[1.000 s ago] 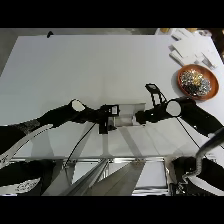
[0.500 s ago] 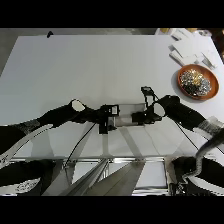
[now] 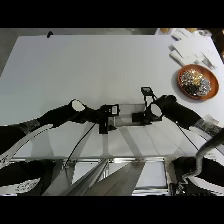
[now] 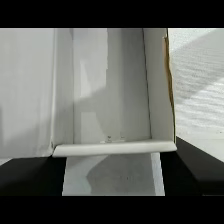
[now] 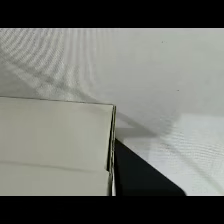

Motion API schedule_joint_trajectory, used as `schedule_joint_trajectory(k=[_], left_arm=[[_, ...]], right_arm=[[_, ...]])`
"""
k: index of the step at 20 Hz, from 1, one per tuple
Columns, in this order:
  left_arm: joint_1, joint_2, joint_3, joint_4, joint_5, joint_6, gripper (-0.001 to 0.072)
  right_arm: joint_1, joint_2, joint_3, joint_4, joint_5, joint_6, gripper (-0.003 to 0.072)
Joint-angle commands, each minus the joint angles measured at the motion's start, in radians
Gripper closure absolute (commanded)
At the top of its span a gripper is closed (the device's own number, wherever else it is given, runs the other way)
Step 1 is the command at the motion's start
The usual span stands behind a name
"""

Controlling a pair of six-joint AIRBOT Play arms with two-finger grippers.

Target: Fold the box and place the chain.

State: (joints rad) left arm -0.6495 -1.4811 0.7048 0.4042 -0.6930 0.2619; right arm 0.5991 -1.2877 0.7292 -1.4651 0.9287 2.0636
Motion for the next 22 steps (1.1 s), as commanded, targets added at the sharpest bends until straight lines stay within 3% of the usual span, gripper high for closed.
schedule_joint_trajectory(k=[1, 4, 5, 6, 8, 10, 14, 15, 17, 22], left_arm=[[0.0, 0.001, 0.0, 0.0, 0.0, 0.0, 0.0388], [0.0, 0.001, 0.0, 0.0, 0.0, 0.0, 0.0388], [0.0, 0.001, 0.0, 0.0, 0.0, 0.0, 0.0388], [0.0, 0.001, 0.0, 0.0, 0.0, 0.0, 0.0388], [0.0, 0.001, 0.0, 0.0, 0.0, 0.0, 0.0388], [0.0, 0.001, 0.0, 0.0, 0.0, 0.0, 0.0388], [0.0, 0.001, 0.0, 0.0, 0.001, 0.001, 0.0388], [0.0, 0.001, 0.0, 0.0, 0.0, 0.0, 0.0388], [0.0, 0.001, 0.0, 0.0, 0.0, 0.0, 0.0388], [0.0, 0.001, 0.0, 0.0, 0.0, 0.0, 0.0388]], right_arm=[[0.005, -0.002, 0.001, -0.002, -0.007, 0.005, 0.0525], [0.004, -0.002, 0.001, -0.005, -0.01, 0.005, 0.0534], [0.005, -0.002, 0.001, -0.005, -0.01, 0.005, 0.0639], [0.004, -0.002, 0.001, -0.005, -0.01, 0.006, 0.0671], [0.005, 0.009, 0.002, -0.005, -0.01, 0.002, 0.0666], [0.004, 0.05, 0.002, -0.013, -0.01, -0.031, 0.0356], [0.004, 0.197, 0.011, -0.023, 0.049, -0.15, 0.0309], [0.004, 0.238, 0.033, -0.023, 0.1, -0.207, 0.0244], [-0.015, 0.304, 0.123, -0.023, 0.204, -0.349, 0.0237], [-0.361, 0.249, 0.446, -0.027, 0.205, -0.499, 0.0304]])
